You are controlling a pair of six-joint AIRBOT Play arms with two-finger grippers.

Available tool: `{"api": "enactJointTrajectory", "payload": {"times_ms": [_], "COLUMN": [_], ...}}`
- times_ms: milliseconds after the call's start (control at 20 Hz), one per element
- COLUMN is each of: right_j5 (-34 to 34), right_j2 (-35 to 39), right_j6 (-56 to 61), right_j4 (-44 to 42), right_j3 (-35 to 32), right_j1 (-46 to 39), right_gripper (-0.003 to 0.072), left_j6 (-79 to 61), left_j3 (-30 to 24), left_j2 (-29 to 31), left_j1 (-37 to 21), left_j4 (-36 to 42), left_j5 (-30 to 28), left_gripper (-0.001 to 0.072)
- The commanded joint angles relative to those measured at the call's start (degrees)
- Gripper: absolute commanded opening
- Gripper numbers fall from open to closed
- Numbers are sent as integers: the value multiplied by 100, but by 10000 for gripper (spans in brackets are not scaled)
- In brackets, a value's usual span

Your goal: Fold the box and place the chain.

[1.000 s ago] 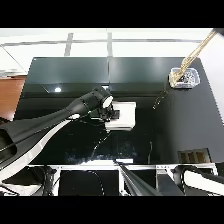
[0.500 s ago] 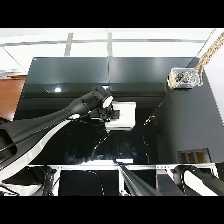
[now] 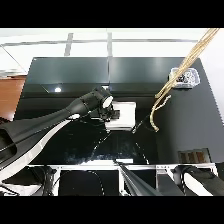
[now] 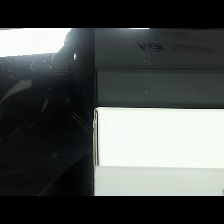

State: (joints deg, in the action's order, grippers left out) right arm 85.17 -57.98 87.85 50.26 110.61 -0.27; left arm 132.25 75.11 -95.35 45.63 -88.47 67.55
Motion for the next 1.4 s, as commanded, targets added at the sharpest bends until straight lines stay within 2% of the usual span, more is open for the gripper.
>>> {"api": "enactJointTrajectory", "payload": {"times_ms": [0, 300, 500, 700, 1000, 1200, 1350], "right_j5": [393, -369, -673, -938, -2050, -2500, -3237], "right_j2": [9, -9, -9, -9, -9, -9, -31], "right_j6": [-2, -33, -70, -74, -70, 328, 323], "right_j4": [-96, -365, -378, -634, -595, 372, 11], "right_j3": [-179, -1303, -2022, -3075, -4677, -5545, -6247], "right_j1": [719, 1539, 1569, 1611, 2015, 2015, 2087], "right_gripper": [17, 18, 18, 18, 19, 20, 20], "left_j6": [-2, -2, -2, -2, -2, -2, -2], "left_j3": [4, 4, 4, 4, 4, 4, 4], "left_j2": [0, 0, 0, 0, 0, 0, 0], "left_j1": [-4, -4, -4, -4, -4, -4, -4], "left_j4": [0, 0, 0, -2, 0, 0, 0], "left_j5": [2, 4, 4, 0, 2, 0, 0], "left_gripper": [25, 25, 25, 25, 25, 25, 25]}}
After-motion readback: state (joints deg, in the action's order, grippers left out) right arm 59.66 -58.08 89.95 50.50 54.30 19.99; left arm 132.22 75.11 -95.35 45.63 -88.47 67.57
